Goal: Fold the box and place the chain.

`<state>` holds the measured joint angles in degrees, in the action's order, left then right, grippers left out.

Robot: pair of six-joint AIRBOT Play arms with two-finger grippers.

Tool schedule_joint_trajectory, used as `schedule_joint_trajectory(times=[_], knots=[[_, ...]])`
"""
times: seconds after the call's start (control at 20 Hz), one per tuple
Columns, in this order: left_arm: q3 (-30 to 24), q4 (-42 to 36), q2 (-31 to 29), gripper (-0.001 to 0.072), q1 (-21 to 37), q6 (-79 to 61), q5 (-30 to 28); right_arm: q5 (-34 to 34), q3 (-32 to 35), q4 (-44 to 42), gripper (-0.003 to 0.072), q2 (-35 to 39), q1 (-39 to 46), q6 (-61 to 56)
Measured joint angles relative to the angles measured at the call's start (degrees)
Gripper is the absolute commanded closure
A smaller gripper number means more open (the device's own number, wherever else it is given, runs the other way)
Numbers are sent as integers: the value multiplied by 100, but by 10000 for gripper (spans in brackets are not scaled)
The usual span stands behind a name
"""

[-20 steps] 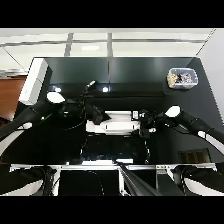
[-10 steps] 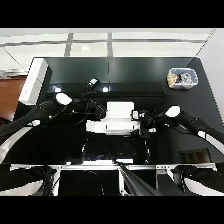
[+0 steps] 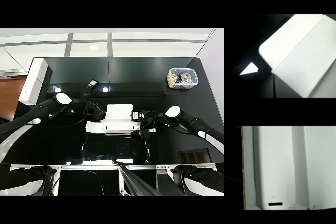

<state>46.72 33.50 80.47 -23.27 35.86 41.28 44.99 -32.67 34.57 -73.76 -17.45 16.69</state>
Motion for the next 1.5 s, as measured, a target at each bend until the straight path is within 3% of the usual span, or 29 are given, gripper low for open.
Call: schedule_joint_trajectory(times=[0.2,0.45,0.8,0.85,1.0,1.05,1.2,1.4,1.45,1.5], knots=[[-4,37,-581,680,544,59,245,-9,0,0,551,0,0,0],[-358,173,-1222,680,1327,68,1029,-15,0,-2,551,0,0,-2],[-966,756,-1720,679,1622,-1303,1521,-26,0,-4,552,0,0,-7],[-988,894,-1742,630,1561,-1725,1591,-26,0,-4,551,0,0,-7],[-1023,1172,-1764,167,1130,-2673,1150,-26,0,-4,551,0,0,-9],[-1027,1222,-1755,128,931,-2898,839,-26,0,-4,551,0,0,-9],[-973,1305,-1556,128,463,-3425,214,-26,0,-2,551,0,0,-9],[-791,1329,-1169,122,142,-4085,291,-26,0,-2,551,0,0,-9],[-754,1283,-1095,-5,105,-4192,356,-26,0,-2,551,0,0,-9],[-726,1204,-1040,-11,76,-4258,437,-26,0,-2,551,0,0,-11]])
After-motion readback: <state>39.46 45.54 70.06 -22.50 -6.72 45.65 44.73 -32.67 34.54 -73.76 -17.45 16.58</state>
